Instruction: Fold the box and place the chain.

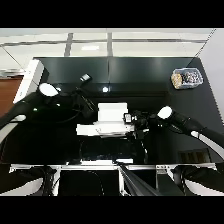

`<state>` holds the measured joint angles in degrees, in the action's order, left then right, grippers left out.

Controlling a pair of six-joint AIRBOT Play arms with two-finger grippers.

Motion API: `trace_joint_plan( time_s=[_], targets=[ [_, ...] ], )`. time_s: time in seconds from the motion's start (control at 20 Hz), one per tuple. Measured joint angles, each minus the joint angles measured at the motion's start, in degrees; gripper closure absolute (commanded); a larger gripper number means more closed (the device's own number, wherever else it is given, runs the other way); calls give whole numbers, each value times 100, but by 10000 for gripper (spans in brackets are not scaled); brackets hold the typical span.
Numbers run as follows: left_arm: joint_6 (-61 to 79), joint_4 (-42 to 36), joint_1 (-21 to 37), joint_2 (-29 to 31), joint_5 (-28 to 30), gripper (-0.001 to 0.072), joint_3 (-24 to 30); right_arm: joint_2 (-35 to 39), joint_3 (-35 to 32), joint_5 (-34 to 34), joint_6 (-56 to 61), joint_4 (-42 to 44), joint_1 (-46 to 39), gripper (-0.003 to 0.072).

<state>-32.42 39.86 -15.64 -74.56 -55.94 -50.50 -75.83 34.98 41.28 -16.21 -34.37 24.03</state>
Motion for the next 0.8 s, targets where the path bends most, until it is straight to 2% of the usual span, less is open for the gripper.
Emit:
trace_joint_plan(
  time_s=[0.1,0.25,0.3,0.35,0.4,0.45,0.6,0.8],
  targets=[
    [-98,24,280,483,-96,683,83,0,0,-35,24,13,0,461],
    [350,-271,575,1263,-190,680,662,0,0,-55,39,20,0,461],
    [651,-273,627,1438,-284,657,870,0,0,-68,44,26,0,460],
    [1036,-236,667,1582,-420,408,1071,0,0,-90,46,33,0,461],
    [1451,-79,691,1676,-570,41,1252,0,0,-90,48,33,0,450],
    [1849,26,710,1744,-675,-3,1394,0,0,-90,48,33,0,420],
    [3038,262,734,1797,-391,2,1676,0,0,-92,48,31,0,420],
    [3971,391,568,1436,92,7,1690,0,0,-90,48,26,0,420]
  ],
)
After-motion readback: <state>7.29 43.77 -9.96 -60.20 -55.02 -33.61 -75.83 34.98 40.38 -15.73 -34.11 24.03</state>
